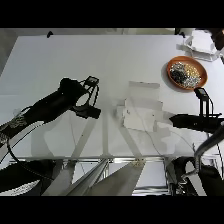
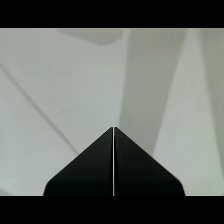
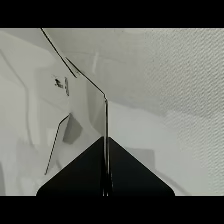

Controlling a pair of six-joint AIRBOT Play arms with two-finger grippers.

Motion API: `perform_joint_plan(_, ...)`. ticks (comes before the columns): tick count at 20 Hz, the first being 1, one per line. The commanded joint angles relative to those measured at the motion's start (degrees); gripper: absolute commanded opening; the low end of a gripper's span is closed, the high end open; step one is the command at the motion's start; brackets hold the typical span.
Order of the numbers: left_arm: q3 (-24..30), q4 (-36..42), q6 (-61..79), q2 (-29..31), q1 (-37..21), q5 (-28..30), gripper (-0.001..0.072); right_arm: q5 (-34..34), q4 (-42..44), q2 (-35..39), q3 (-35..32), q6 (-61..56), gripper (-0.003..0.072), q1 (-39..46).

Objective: Fold the box and place the chain.

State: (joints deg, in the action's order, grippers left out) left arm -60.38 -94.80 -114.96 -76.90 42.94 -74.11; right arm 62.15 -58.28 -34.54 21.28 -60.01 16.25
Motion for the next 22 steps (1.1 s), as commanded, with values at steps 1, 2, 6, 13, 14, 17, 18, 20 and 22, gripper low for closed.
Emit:
perform_joint_plan(1, 0.0, -0.2, 4.4, -0.1, 0.0, 5.8, 0.0011, -1.6, -0.5, -1.5, -0.4, 0.6, 0.0016, -2.0)
perform_joint_plan(2, 0.0, -0.5, 6.3, -0.1, 0.0, 6.3, 0.0011, -2.2, -2.1, -2.7, -0.4, 1.0, 0.0016, -4.5)
perform_joint_plan(6, 0.0, -2.7, 12.2, -0.1, -0.1, 7.9, 0.0329, -4.0, -6.2, -8.3, -0.4, 0.8, 0.0017, -15.8)
perform_joint_plan(13, 0.0, 29.5, 45.3, -0.1, -7.5, 13.0, 0.0344, -9.9, -8.9, -10.1, -0.4, -3.1, 0.0017, -19.5)
perform_joint_plan(14, 0.0, 37.6, 51.4, -0.1, -10.1, 12.4, 0.0405, -9.9, -9.0, -10.1, -0.4, -3.2, 0.0017, -19.5)
perform_joint_plan(17, 0.0, 50.5, 66.6, -0.1, -15.8, 6.6, 0.0416, -10.3, -9.0, -10.1, -0.4, -4.2, 0.0017, -19.5)
perform_joint_plan(18, 0.0, 50.3, 68.9, -0.1, -17.2, 3.5, 0.0416, -10.5, -8.9, -10.1, -0.4, -4.5, 0.0016, -19.5)
perform_joint_plan(20, 0.8, 50.4, 70.3, -0.1, -19.7, -1.0, 0.0451, -10.4, -8.9, -10.1, -0.4, -4.5, 0.0016, -19.5)
perform_joint_plan(22, 4.0, 53.7, 72.6, -0.2, -21.6, -1.5, 0.0531, -10.6, -8.9, -10.1, -0.4, -4.5, 0.0016, -19.5)
